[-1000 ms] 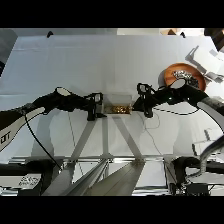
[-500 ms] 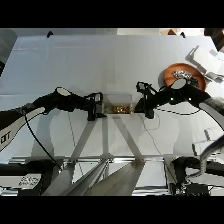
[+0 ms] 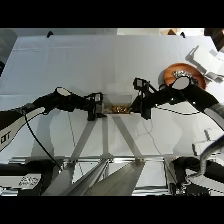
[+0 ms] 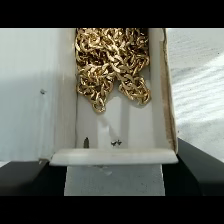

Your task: Fold the box and place the chain.

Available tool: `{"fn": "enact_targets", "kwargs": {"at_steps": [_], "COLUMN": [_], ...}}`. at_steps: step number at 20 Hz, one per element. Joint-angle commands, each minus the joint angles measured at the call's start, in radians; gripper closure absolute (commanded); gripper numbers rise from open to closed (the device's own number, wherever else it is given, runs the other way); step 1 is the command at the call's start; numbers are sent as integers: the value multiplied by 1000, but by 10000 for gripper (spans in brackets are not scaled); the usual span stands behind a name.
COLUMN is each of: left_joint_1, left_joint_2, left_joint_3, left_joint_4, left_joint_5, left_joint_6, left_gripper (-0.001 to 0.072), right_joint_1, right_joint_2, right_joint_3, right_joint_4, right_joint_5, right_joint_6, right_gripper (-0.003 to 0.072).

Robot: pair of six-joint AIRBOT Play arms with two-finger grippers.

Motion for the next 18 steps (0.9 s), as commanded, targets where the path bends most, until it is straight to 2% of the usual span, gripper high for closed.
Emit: {"fn": "enact_targets", "kwargs": {"at_steps": [1, 4, 6, 10, 12, 14, 17, 18], "left_joint_1": [0, 0, 0, 0, 0, 0, 0, 0], "left_joint_2": [0, 0, 0, 0, 0, 0, 0, 0], "left_joint_3": [0, 0, 0, 0, 0, 0, 0, 0], "left_joint_4": [0, 0, 0, 0, 0, 0, 0, 0], "left_joint_5": [0, 0, 0, 0, 0, 0, 0, 0], "left_joint_6": [0, 0, 0, 0, 0, 0, 0, 0], "left_gripper": [497, 497, 497, 497, 497, 497, 497, 497], "right_joint_1": [11, 11, 11, 11, 10, 11, 11, 11], "right_joint_2": [9, 8, 8, -11, -71, -159, -285, -310], "right_joint_3": [46, 171, 273, 398, 426, 446, 460, 460], "right_joint_4": [51, 50, 49, 44, -6, -43, -29, -19], "right_joint_5": [24, 117, 112, -92, -143, -122, 19, 65], "right_joint_6": [109, 229, 324, 486, 613, 721, 747, 743], "right_gripper": [474, 476, 476, 485, 483, 480, 468, 422]}}
